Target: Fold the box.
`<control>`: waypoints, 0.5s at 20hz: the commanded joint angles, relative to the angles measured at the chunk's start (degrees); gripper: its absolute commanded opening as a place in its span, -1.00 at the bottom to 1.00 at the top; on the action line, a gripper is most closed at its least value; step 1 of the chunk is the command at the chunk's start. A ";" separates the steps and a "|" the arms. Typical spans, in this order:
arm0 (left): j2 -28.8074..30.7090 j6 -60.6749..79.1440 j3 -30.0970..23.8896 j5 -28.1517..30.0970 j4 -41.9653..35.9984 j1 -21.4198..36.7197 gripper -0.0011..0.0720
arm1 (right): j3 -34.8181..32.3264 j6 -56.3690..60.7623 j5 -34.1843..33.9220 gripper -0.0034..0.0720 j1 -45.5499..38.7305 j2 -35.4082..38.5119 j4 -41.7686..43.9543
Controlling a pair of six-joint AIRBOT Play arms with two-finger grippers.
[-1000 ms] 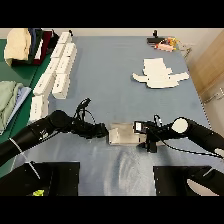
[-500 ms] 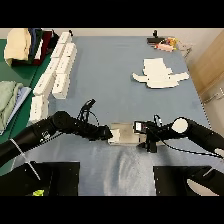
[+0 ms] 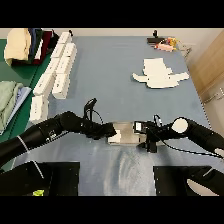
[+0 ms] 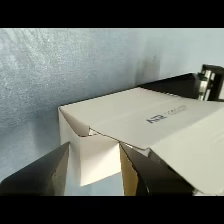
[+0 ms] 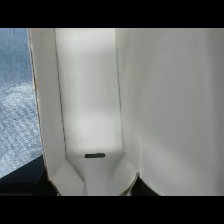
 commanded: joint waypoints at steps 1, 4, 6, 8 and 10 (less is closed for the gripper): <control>-3.02 -15.69 3.98 0.17 13.25 -4.20 0.27 | 0.04 0.00 0.00 0.43 0.04 0.02 0.00; -6.47 -28.26 7.89 -5.44 24.48 -7.19 0.27 | 0.04 0.00 0.00 0.43 0.04 0.00 0.00; -8.11 -33.05 10.25 -8.92 29.66 -8.81 0.27 | 0.04 0.00 0.00 0.43 0.04 0.02 0.00; -8.83 -36.59 12.02 -10.62 33.55 -10.36 0.27 | 0.04 0.00 0.00 0.43 0.04 0.02 0.00; -9.49 -36.85 13.33 -10.88 34.05 -11.47 0.27 | 0.04 0.00 0.00 0.43 0.04 0.02 0.00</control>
